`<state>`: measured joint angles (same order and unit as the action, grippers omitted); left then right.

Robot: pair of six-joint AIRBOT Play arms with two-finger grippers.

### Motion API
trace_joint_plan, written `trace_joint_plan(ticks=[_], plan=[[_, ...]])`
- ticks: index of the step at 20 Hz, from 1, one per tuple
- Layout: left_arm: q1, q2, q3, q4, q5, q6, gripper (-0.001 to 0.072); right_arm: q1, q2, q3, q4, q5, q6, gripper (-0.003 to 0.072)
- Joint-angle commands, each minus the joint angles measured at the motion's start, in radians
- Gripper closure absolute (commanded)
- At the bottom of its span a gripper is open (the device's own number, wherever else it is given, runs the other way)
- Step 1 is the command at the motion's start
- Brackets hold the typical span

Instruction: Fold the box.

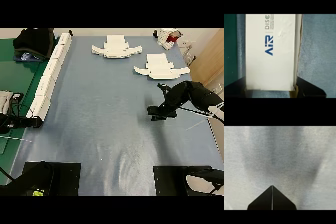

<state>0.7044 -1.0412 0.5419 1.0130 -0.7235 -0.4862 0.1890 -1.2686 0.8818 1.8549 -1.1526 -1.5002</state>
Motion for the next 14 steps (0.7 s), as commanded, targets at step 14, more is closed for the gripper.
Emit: trace_joint_plan(ticks=[14], plan=[[0.000,-0.006,-0.002,-0.003,-0.016,-0.011,0.0011,0.000,-0.001,0.001,0.000,0.000,0.000,0.0682]])
